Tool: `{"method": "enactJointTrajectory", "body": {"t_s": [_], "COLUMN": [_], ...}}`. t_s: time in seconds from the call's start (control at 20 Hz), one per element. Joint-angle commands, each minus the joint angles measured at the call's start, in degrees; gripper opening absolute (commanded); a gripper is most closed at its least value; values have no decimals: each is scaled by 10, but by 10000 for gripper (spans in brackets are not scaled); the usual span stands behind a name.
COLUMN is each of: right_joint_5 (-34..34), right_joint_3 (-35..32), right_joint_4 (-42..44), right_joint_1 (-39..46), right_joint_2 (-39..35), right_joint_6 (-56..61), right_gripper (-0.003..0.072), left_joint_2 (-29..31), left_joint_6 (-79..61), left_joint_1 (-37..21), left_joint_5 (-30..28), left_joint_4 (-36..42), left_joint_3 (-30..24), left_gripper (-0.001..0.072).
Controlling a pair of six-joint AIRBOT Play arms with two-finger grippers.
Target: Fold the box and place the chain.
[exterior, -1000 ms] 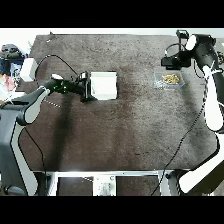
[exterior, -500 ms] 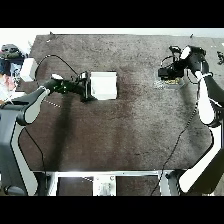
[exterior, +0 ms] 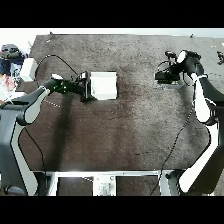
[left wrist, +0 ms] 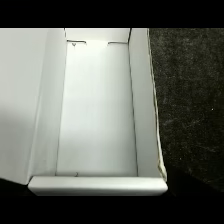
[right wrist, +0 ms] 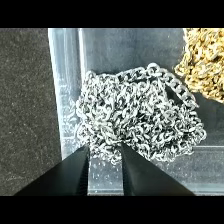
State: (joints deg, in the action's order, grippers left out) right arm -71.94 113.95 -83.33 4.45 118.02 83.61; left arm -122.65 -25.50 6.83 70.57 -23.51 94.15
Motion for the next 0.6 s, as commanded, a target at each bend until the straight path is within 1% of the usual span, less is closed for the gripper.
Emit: {"method": "enactJointTrajectory", "body": {"t_s": [0.0,0.1,0.15,0.2,0.4,0.55], "right_joint_5": [9,17,22,26,5,-29], "right_joint_3": [0,0,0,0,1,1], "right_joint_4": [-11,-15,-15,-15,-14,-13], "right_joint_1": [0,0,0,0,-1,-5], "right_joint_2": [7,12,12,12,-5,-51], "right_joint_6": [-1,-1,-1,-5,-5,-5], "right_gripper": [213,211,164,13,11,10], "left_joint_2": [0,0,0,0,0,0], "left_joint_6": [0,0,0,0,0,0], "left_joint_1": [0,0,0,0,0,0], "left_joint_5": [0,0,0,0,0,0], "left_joint_4": [0,0,0,0,0,0], "left_joint_3": [0,0,0,0,0,0], "left_gripper": [458,459,458,458,458,458]}}
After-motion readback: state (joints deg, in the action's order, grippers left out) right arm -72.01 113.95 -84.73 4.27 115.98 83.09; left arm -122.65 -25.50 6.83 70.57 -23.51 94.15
